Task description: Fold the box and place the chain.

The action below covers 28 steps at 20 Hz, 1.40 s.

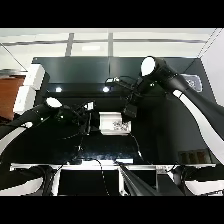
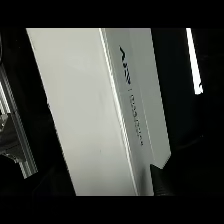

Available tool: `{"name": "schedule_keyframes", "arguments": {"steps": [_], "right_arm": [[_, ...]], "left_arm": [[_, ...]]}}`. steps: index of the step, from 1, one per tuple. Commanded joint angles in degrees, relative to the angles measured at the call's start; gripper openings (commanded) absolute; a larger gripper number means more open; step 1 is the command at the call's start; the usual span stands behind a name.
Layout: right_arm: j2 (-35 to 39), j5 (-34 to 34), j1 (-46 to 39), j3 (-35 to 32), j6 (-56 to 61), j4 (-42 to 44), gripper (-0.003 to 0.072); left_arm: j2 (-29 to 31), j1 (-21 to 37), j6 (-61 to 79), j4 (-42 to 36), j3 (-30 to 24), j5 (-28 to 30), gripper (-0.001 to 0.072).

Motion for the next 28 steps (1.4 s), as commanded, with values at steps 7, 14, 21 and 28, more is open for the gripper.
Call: {"name": "schedule_keyframes", "arguments": {"steps": [7,14,21,28], "right_arm": [[-0.63,-1.31,-6.19,6.78,2.1,8.02,0.072],[-2.14,-0.96,-5.01,-1.14,1.44,6.97,0.072],[-2.14,-2.95,-4.37,-2.67,1.16,6.19,0.072],[0.17,1.18,-5.38,5.86,1.66,6.34,0.072]], "left_arm": [[-0.04,0.0,0.04,0.0,0.04,0.02,0.0465],[-0.04,0.0,0.04,0.0,0.04,0.04,0.0465],[-0.04,0.0,-0.11,-0.02,0.04,0.2,0.0465],[-0.04,0.0,-0.11,0.0,0.04,0.22,0.0465]]}}
